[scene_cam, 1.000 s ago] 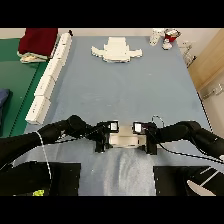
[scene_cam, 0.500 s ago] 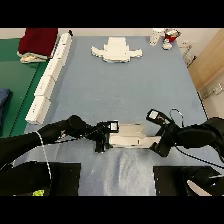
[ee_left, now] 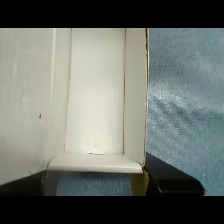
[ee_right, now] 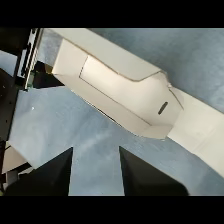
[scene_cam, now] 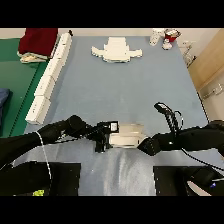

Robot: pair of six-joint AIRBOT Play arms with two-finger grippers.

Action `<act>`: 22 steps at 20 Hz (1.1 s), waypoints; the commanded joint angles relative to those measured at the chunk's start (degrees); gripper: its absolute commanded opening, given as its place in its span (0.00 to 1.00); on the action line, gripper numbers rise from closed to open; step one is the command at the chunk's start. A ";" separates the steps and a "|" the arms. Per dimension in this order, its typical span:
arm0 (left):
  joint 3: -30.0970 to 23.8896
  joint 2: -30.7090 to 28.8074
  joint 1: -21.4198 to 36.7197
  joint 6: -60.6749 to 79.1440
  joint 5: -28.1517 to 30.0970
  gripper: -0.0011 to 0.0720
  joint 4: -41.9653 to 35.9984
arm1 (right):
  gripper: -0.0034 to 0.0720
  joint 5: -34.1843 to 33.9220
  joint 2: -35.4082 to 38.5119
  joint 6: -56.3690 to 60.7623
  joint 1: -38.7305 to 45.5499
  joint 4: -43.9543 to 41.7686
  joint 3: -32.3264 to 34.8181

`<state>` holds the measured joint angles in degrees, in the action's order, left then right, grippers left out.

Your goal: Fold the box.

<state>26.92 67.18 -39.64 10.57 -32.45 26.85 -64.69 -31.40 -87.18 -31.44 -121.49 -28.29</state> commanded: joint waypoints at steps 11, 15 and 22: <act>0.00 0.00 -0.02 1.03 0.37 0.63 0.13 | 0.11 32.15 -18.05 2.29 -0.33 -3.26 -0.22; -0.02 0.02 -0.02 1.03 0.37 0.63 0.13 | 0.11 32.72 -24.63 2.27 -0.35 -3.28 -0.22; -0.02 0.00 -0.02 1.01 0.37 0.63 0.11 | 0.11 32.59 -27.21 2.14 -0.42 -2.95 -0.20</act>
<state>26.92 67.18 -39.64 11.55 -32.08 26.94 -32.25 -57.74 -84.95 -31.79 -124.81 -28.49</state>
